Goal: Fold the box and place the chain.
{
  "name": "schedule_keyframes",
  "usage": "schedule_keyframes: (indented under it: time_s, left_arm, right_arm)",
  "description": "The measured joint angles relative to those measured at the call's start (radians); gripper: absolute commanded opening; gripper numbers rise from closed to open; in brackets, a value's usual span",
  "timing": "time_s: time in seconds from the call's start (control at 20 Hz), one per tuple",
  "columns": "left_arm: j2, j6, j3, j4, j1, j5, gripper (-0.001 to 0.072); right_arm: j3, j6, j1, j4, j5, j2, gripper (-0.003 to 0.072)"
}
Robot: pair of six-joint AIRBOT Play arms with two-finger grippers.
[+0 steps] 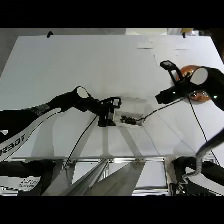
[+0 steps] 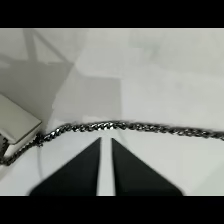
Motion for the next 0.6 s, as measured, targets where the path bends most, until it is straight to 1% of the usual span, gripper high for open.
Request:
schedule_keyframes:
  time_s: [0.2, 0.3, 0.35, 0.6]
  left_arm:
    - [0.0, 0.0, 0.0, 0.0, 0.0, -0.003, 0.0135]
    - [0.0, 0.0, 0.0, 0.0, 0.0, -0.003, 0.0135]
    - [0.0, 0.0, 0.0, 0.0, 0.0, -0.003, 0.0135]
    - [0.0, 0.0, 0.0, 0.0, 0.0, -0.005, 0.0135]
  right_arm:
    - [-0.01, 0.069, 0.041, -0.011, -0.003, -0.102, 0.0331]
    - [-0.011, 0.101, 0.05, -0.019, -0.004, -0.133, 0.0244]
    - [-0.012, 0.117, 0.053, -0.025, -0.004, -0.142, 0.0234]
    - [-0.026, 0.166, 0.059, -0.075, -0.023, -0.164, 0.0235]
